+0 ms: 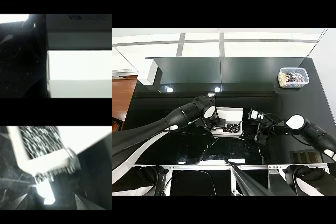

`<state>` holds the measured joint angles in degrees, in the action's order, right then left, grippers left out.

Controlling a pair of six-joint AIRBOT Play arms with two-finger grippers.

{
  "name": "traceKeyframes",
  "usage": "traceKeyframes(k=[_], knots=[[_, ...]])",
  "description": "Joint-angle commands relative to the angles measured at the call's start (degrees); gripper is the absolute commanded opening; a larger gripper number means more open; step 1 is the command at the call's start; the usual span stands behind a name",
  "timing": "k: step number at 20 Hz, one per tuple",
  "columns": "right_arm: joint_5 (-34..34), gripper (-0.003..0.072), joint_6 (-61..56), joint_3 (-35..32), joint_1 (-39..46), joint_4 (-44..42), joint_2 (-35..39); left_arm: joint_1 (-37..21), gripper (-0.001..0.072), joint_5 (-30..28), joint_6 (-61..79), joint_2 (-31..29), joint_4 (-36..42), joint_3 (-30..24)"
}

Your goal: Fold the box and place the chain.

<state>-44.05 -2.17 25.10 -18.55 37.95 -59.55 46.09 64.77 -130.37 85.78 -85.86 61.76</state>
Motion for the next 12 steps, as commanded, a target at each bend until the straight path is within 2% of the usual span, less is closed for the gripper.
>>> traceKeyframes(k=[1, 12], knots=[[0.0, 0.0706, 16.3, -0.8, -0.9, -8.0, -3.5, 0.0, 0.0027, 0.2, 0.0, 0.0, 0.0, 0.0], [7.3, 0.0705, 14.1, -0.7, -4.1, -7.1, -6.2, 0.0, 0.0027, 0.2, 0.0, 0.0, 0.0, 0.0]])
